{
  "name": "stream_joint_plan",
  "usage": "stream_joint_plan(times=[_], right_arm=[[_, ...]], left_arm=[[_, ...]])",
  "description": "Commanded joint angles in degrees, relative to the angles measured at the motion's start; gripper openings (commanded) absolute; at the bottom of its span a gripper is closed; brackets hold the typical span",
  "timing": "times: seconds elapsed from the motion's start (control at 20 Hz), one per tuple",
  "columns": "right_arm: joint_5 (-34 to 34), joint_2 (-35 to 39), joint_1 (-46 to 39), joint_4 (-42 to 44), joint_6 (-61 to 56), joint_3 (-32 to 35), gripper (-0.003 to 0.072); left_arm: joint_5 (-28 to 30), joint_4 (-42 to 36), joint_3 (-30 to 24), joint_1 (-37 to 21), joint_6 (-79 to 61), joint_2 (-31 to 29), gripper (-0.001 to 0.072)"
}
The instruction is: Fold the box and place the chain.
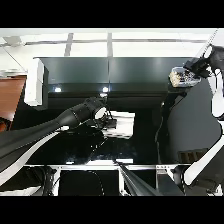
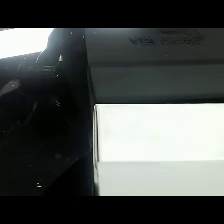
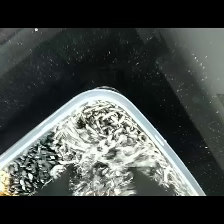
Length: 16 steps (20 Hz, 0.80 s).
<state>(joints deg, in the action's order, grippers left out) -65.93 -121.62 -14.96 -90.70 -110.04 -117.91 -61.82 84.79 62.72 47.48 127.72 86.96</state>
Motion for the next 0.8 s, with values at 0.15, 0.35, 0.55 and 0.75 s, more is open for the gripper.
stream_joint_plan(times=[0.15, 0.35, 0.55, 0.75], right_arm=[[-6.75, 5.07, 0.13, 0.79, 7.39, -0.28, 0.0015], [-8.24, 19.43, 1.66, 2.4, 15.41, -0.26, 0.0015], [-9.29, 34.53, 2.6, 6.14, 16.52, 0.9, 0.0015], [-11.34, 46.27, 2.6, 16.76, 18.91, 1.4, 0.0014]], left_arm=[[0.07, 0.0, 0.0, -0.04, 0.0, 0.0, 0.0031], [0.07, -0.02, 0.0, -0.04, 0.0, 0.0, 0.0031], [0.09, 0.0, 0.0, -0.04, 0.0, 0.0, 0.0031], [0.09, 0.0, 0.0, -0.04, 0.0, 0.0, 0.0031]])
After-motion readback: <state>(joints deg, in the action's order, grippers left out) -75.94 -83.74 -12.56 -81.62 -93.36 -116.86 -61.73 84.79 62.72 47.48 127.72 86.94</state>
